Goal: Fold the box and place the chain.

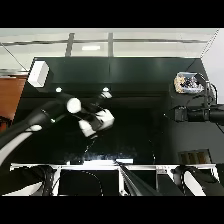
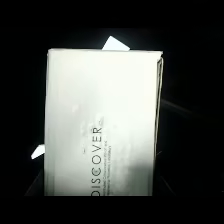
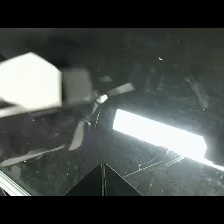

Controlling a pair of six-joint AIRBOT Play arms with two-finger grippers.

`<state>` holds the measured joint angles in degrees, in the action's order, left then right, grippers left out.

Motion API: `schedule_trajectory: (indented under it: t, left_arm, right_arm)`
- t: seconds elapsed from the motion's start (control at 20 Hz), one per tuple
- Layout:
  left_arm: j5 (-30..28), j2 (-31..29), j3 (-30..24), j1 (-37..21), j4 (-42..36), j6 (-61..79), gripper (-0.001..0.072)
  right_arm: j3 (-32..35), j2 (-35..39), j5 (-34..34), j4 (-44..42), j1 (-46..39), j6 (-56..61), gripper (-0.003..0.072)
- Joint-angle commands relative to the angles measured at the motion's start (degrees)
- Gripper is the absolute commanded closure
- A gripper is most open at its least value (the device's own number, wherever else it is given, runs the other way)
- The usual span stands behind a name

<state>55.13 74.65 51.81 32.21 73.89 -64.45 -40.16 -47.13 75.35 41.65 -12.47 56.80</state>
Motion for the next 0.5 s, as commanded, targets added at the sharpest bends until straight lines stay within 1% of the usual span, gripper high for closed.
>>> schedule_trajectory:
  t: [0.0,0.05,0.15,0.25,0.35,0.4,0.45]
  left_arm:
    - [11.4,-3.3,0.2,-14.5,11.0,-11.5,0.0378]
    - [11.6,-4.2,0.2,-20.2,10.9,-11.5,0.0379]
    - [9.8,-5.2,0.2,-31.0,10.9,-11.5,0.0377]
    - [8.9,-5.2,0.2,-41.2,10.4,-11.7,0.0377]
    - [6.9,-4.6,0.4,-49.9,7.5,-12.5,0.0377]
    - [4.9,-3.7,1.1,-53.2,5.7,-12.5,0.0377]
    - [3.0,-2.4,2.1,-55.4,4.7,-12.1,0.0377]
  right_arm:
    - [0.0,0.0,-0.6,0.0,0.0,0.0,0.0675]
    - [0.0,0.0,-0.6,0.0,0.0,0.0,0.0675]
    - [0.0,0.0,-0.6,0.0,0.0,0.0,0.0675]
    - [0.0,0.0,-0.9,0.0,0.0,0.0,0.0675]
    - [0.0,0.0,-2.5,0.0,0.0,-0.1,0.0675]
    - [0.0,0.0,-3.8,0.0,0.0,-0.1,0.0675]
    - [0.0,0.0,-5.1,0.0,0.0,-0.3,0.0675]
